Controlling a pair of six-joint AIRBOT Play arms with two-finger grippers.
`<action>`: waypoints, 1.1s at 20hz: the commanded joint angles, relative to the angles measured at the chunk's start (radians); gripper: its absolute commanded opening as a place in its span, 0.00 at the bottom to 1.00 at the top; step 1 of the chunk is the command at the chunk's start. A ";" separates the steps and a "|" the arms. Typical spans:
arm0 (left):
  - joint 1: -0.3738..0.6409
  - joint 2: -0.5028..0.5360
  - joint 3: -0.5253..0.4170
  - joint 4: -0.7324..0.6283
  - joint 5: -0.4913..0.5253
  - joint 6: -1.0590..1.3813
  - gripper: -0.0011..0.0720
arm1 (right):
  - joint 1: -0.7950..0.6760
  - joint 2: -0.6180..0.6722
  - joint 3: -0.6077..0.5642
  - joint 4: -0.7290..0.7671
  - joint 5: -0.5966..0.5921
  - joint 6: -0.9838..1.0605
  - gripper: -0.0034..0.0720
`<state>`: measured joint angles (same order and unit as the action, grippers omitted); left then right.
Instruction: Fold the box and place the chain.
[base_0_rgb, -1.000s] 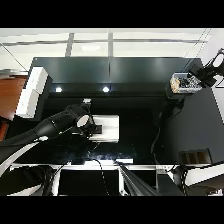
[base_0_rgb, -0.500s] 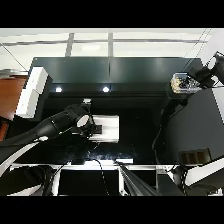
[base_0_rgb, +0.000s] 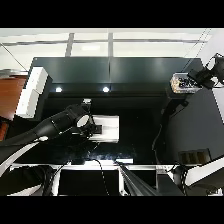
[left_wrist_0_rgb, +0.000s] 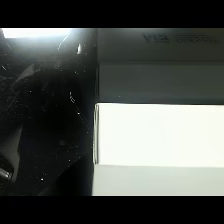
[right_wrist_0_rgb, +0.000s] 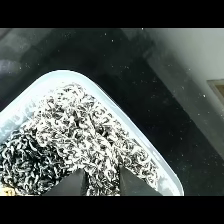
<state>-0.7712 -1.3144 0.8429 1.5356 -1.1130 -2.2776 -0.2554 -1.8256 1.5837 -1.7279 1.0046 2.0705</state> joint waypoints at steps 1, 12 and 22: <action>0.000 0.000 0.000 0.000 0.001 0.000 0.05 | 0.000 0.005 0.019 0.002 0.060 -0.048 0.08; 0.000 0.000 0.000 0.000 0.000 0.000 0.05 | 0.000 0.317 0.068 0.154 0.068 -0.362 0.08; 0.000 0.000 0.000 0.000 -0.015 0.000 0.05 | 0.001 0.690 0.075 0.265 0.068 -0.457 0.08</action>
<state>-0.7712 -1.3144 0.8429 1.5356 -1.1179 -2.2780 -0.2554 -1.2255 1.6577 -1.5303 1.0676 1.6444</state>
